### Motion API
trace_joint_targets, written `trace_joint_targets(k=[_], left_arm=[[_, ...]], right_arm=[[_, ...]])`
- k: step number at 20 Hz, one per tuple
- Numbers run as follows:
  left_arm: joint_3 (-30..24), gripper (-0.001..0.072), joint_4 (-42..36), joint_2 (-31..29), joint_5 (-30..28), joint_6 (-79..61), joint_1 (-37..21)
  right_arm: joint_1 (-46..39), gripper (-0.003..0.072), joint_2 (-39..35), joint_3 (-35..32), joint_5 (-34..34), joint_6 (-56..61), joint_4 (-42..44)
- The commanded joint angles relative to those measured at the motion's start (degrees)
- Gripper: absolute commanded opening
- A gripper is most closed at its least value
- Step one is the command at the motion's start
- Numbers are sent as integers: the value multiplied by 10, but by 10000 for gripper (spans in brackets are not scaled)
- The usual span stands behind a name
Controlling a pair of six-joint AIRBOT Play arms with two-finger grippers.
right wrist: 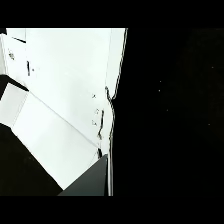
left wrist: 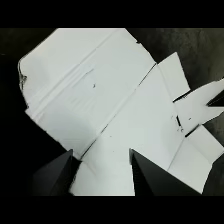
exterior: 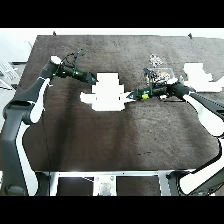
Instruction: Fold the box and place the chain.
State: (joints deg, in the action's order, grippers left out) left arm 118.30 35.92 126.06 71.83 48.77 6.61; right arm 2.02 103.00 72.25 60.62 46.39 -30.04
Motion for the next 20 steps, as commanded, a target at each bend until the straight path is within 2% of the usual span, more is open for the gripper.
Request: trace_joint_targets(k=[1, 5, 13, 20], left_arm=[[4, 422, 57, -2, -7, 7, 0], [-3, 421, 70, 0, -7, 14, 0], [-4, 421, -11, 18, 37, 4, 0], [-4, 421, -9, 33, 50, 5, 0]], right_arm=[[0, 6, 0, 0, 0, -2, 0], [0, 6, 0, 0, 0, -2, 0], [0, 6, 0, 0, 1, -2, 0], [0, 6, 0, 0, 3, -2, 0]])
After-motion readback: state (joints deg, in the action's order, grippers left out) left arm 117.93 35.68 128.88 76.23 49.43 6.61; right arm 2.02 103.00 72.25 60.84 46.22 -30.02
